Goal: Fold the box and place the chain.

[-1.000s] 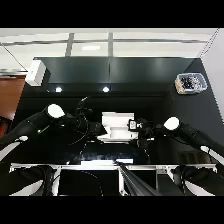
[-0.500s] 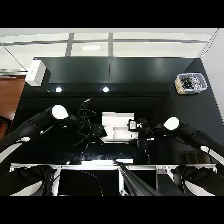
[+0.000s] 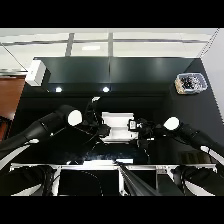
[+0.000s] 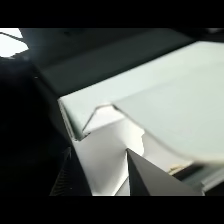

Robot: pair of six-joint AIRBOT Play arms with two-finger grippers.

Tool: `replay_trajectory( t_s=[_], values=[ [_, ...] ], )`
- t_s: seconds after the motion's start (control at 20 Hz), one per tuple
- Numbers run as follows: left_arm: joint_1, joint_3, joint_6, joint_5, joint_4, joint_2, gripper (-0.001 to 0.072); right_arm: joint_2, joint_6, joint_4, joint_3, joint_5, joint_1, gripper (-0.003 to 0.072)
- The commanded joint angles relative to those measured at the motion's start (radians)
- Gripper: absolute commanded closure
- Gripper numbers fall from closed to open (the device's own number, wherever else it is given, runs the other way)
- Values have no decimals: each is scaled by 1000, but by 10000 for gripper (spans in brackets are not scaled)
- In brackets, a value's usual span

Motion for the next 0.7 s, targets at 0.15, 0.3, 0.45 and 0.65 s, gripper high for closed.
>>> replay_trajectory(
  t_s=[0.15, 0.3, 0.45, 0.65],
  values=[
    [-134, 129, -330, -144, 280, -93, 302, -1, 0, 0, 0, 0, 0, 278],
    [-158, 172, -435, -158, 297, -152, 302, -1, 0, 0, 0, 1, 0, 278],
    [-171, 175, -480, -158, 306, -174, 302, -1, 0, 0, 0, 1, 0, 278],
    [-172, 176, -529, -154, 309, -202, 309, -1, 0, 0, 0, 1, 0, 278]
  ],
)
